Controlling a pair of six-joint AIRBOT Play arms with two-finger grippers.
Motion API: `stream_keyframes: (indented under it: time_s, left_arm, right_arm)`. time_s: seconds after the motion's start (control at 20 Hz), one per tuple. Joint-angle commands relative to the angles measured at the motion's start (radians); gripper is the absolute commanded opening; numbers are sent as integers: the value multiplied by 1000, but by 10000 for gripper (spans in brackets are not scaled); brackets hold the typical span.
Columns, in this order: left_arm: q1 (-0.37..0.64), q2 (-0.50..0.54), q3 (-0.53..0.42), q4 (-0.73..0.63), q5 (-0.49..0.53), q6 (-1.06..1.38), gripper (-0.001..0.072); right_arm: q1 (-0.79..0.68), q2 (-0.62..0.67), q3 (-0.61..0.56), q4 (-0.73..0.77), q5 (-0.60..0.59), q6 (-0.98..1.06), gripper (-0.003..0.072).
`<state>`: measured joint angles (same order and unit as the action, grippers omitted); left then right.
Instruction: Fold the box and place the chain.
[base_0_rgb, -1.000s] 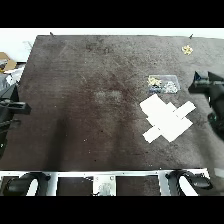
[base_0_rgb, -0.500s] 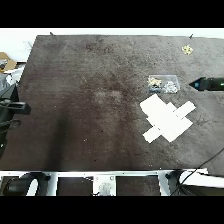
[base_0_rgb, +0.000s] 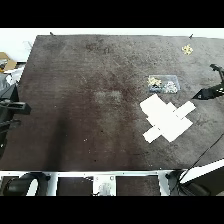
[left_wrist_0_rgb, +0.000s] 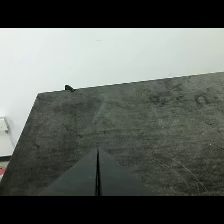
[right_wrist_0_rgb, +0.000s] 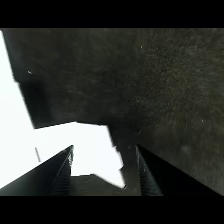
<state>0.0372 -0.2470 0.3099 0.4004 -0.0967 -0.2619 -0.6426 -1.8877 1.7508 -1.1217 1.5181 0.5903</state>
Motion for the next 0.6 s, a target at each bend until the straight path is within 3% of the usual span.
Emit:
stream_keyframes:
  time_s: [0.0, 0.2, 0.55]
  left_arm:
    - [0, 0, 0, 0, 0, 0, 12]
    - [0, 0, 0, 0, 0, 0, 12]
    - [0, 0, 0, 0, 0, 0, 12]
  right_arm:
    - [-3, -88, 24, -15, 14, -91, 435]
    - [-6, -107, -14, 34, 70, -251, 435]
    - [-4, -107, -117, 108, 187, -311, 412]
